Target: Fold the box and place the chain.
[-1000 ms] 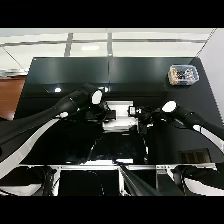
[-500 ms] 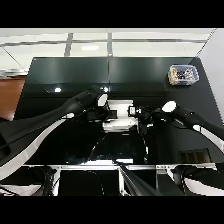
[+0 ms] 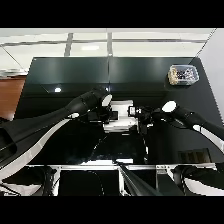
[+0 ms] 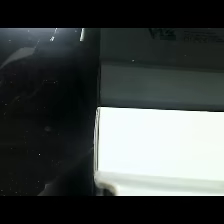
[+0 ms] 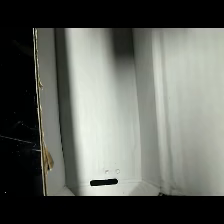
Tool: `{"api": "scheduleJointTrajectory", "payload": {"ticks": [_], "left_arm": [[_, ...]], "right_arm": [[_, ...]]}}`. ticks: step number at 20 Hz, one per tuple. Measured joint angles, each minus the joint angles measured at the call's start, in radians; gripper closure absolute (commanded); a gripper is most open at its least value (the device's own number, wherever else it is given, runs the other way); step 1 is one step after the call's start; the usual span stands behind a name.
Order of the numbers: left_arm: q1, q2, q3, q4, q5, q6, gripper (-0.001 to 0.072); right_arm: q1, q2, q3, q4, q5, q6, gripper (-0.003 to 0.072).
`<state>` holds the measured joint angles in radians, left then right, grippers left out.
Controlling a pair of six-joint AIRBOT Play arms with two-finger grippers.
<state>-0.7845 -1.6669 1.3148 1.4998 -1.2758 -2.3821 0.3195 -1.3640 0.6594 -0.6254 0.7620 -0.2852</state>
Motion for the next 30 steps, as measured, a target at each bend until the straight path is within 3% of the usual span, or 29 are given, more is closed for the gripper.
{"api": "scheduleJointTrajectory", "payload": {"ticks": [1, 2, 4, 5, 7, 11, 12, 15, 18, 20, 21, 22, 23, 24, 30], "left_arm": [[0.0, 0.0, 0.0, 0.001, -0.001, -0.003, 0.068], [0.0, 0.0, 0.001, 0.001, -0.003, -0.004, 0.0606], [0.0, -0.001, 0.001, 0.005, -0.019, -0.01, 0.0222], [0.0, 0.0, 0.001, 0.005, -0.019, -0.011, 0.0158], [0.003, 0.005, 0.001, 0.005, -0.018, -0.01, 0.0158], [0.005, 0.014, -0.005, 0.006, -0.013, -0.007, 0.0179], [0.005, 0.016, -0.011, 0.006, -0.014, -0.008, 0.0247], [0.006, 0.017, -0.031, 0.005, 0.002, -0.007, 0.0308], [0.011, 0.016, -0.04, -0.022, 0.033, -0.006, 0.0309], [0.014, 0.013, -0.043, -0.043, 0.05, -0.001, 0.0378], [0.014, 0.012, -0.043, -0.051, 0.061, 0.006, 0.0378], [0.015, 0.011, -0.044, -0.055, 0.061, 0.01, 0.0447], [0.016, 0.008, -0.045, -0.058, 0.061, 0.012, 0.0655], [0.016, 0.007, -0.045, -0.058, 0.054, 0.018, 0.0684], [0.014, 0.004, -0.045, -0.063, 0.058, 0.024, 0.0684]], "right_arm": [[0.0, 0.0, 0.0, 0.0, 0.0, 0.0, 0.0269], [0.0, 0.0, 0.0, 0.0, 0.0, -0.001, 0.0269], [0.0, 0.0, 0.0, 0.0, 0.0, 0.002, 0.0269], [0.0, 0.0, 0.0, 0.0, 0.0, 0.002, 0.0269], [0.0, 0.0, 0.0, 0.0, 0.0, 0.002, 0.0269], [0.0, 0.0, 0.0, 0.0, 0.0, 0.001, 0.0269], [0.0, 0.0, 0.0, 0.0, 0.0, 0.001, 0.0269], [0.0, 0.0, 0.0, 0.0, 0.0, 0.001, 0.0269], [0.0, 0.0, 0.0, 0.0, 0.0, 0.001, 0.0269], [0.0, 0.0, 0.0, 0.0, 0.0, 0.001, 0.0269], [0.0, 0.0, 0.0, 0.0, 0.0, 0.001, 0.0269], [0.0, 0.0, 0.0, 0.0, 0.0, 0.001, 0.0269], [0.0, 0.0, 0.0, 0.0, 0.0, 0.001, 0.0269], [0.0, 0.0, 0.0, 0.0, 0.0, 0.001, 0.0269], [0.0, 0.0, 0.0, 0.0, 0.001, 0.001, 0.0268]]}}
